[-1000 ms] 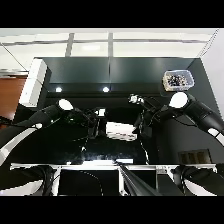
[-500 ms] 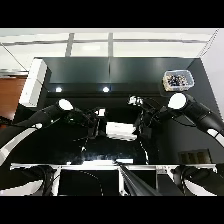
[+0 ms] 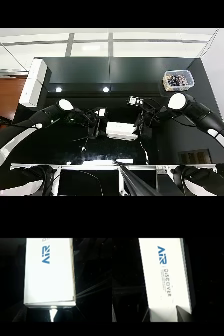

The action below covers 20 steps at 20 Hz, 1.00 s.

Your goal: Fold the box and place the chain.

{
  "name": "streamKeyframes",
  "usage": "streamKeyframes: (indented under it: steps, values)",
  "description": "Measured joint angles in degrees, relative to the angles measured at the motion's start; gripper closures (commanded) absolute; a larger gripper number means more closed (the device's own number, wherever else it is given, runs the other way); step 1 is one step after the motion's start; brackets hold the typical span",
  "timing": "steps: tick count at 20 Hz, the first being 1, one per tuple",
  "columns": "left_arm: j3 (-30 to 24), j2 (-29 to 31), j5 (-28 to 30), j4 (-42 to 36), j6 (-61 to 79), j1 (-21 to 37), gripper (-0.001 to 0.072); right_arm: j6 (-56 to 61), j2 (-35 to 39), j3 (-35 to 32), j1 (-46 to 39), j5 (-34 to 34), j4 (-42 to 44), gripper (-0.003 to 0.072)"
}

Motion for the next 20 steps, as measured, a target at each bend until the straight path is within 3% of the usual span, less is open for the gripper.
streamKeyframes:
  steps: [20]
  values:
    - [0.0,0.0,-0.1,0.1,0.0,0.0,0.0355,2.8,2.7,0.2,0.4,-1.4,1.4,0.0296]
